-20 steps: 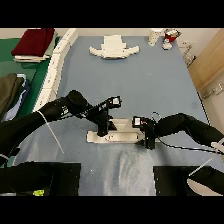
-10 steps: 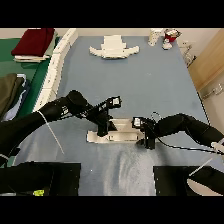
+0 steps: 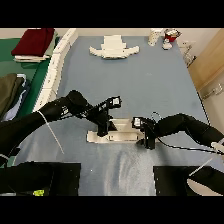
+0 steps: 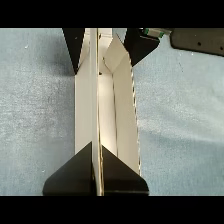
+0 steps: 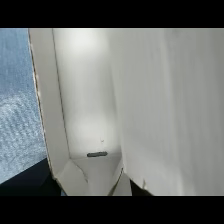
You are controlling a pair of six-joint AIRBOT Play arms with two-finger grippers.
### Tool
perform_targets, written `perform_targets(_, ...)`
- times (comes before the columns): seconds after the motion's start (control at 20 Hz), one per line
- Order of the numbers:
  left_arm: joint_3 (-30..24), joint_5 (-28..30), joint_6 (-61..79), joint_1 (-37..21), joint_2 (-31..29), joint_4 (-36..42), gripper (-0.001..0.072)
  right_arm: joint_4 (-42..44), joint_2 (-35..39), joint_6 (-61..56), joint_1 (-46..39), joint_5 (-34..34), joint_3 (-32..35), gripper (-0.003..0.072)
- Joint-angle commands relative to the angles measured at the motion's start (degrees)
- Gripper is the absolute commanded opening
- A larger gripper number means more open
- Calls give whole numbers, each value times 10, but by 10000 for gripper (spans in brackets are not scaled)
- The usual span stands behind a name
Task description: Fold the box.
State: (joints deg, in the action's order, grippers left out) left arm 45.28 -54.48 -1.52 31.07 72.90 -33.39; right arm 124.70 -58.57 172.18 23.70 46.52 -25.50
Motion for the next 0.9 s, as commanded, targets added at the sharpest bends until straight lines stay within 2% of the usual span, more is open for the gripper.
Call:
perform_targets(0.0,0,0,0,0,0,0,12,0,0,0,0,0,0,509)
perform_targets(0.85,0,1,0,0,0,12,14,0,0,0,0,0,0,510)
